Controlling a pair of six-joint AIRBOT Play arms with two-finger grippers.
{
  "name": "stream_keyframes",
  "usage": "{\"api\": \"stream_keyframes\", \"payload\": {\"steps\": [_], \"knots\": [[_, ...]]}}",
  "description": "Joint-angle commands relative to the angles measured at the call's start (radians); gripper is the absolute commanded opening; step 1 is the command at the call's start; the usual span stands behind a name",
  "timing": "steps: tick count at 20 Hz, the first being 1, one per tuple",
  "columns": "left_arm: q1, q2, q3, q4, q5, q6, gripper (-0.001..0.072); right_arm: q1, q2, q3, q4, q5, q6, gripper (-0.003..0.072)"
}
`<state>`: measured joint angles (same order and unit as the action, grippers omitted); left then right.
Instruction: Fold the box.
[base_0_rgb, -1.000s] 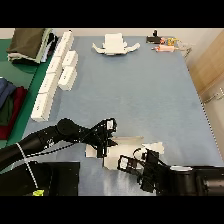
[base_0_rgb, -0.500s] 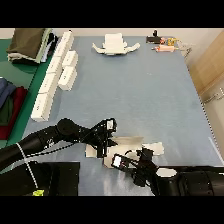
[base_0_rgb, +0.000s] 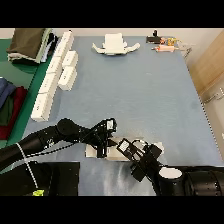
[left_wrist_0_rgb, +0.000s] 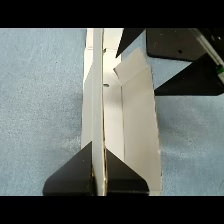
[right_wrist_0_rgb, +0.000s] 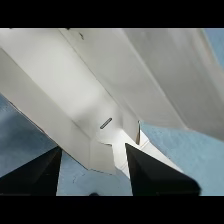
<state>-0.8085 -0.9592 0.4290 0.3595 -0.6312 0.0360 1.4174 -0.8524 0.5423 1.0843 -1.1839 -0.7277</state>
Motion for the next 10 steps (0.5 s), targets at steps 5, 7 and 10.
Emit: {"api": "stream_keyframes", "payload": {"steps": [5, 7, 10], "knots": [[0.000, 0.000, 0.000, 0.000, 0.000, 0.000, 0.0015, -0.003, 0.007, 0.005, -0.035, -0.037, 0.027, 0.0720], [0.000, 0.000, 0.000, 0.000, 0.000, 0.000, 0.0015, -0.015, 0.011, 0.005, -0.058, -0.046, -0.043, 0.0720], [0.000, 0.000, 0.000, 0.000, 0.000, 0.000, 0.0015, -0.058, 0.042, 0.004, -0.065, -0.040, -0.166, 0.0720]]}}
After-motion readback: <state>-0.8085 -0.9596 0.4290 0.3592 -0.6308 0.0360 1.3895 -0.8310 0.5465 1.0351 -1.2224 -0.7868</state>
